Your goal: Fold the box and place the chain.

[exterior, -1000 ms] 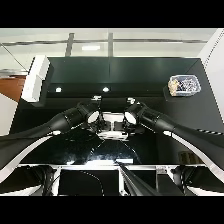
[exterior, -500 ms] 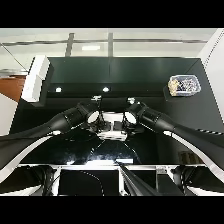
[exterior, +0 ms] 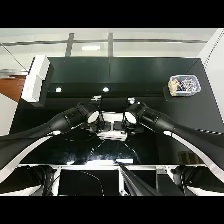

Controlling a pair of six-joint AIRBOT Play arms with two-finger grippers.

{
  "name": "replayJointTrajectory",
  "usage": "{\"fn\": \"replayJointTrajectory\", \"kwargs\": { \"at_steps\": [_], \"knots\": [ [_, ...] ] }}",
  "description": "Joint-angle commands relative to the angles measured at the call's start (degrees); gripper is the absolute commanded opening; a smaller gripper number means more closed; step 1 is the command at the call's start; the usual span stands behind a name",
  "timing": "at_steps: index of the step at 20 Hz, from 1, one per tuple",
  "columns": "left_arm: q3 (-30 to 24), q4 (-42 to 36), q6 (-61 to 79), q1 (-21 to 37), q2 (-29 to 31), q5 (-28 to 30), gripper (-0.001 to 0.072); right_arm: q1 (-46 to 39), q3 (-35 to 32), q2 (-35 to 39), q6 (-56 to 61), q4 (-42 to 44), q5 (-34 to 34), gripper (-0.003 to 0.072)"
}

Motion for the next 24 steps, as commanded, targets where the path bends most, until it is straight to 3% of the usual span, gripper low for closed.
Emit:
{"fn": "replayJointTrajectory", "kwargs": {
  "at_steps": [1, 2, 10, 16, 18, 21, 22, 24],
  "knots": [
    [-0.02, 0.00, 0.02, 0.02, 0.02, -0.04, 0.0027, 0.00, 0.13, 0.04, -0.15, -0.11, 0.68, 0.0351],
    [-0.02, -0.04, 0.02, 0.02, 0.02, -0.11, 0.0027, -0.02, 0.15, 0.26, -0.98, -0.31, 0.98, 0.0383],
    [-0.02, -0.02, 0.00, 0.02, 0.02, -0.22, 0.0028, -0.87, 0.59, 5.07, -5.29, -1.73, 4.92, 0.0383],
    [-0.02, -0.02, 0.00, 0.02, 0.02, -0.09, 0.0027, -5.18, 4.07, 17.18, -15.39, -2.97, 10.82, 0.0384],
    [-0.02, -0.02, 0.00, 0.02, 0.02, -0.04, 0.0027, -8.31, 4.72, 21.99, -19.32, -8.68, 13.81, 0.0383],
    [-0.02, 0.02, 0.02, 0.04, 0.00, 0.02, 0.0027, -14.86, 4.70, 26.05, -22.14, -27.54, 18.86, 0.0382],
    [-0.02, 0.02, 0.00, 0.04, 0.00, 0.02, 0.0027, -17.73, 4.68, 26.12, -23.58, -33.00, 18.80, 0.0382],
    [-0.02, 0.02, 0.00, 0.04, 0.00, 0.07, 0.0027, -26.14, 3.67, 26.10, -25.88, -37.27, 12.26, 0.0383]
  ]
}}
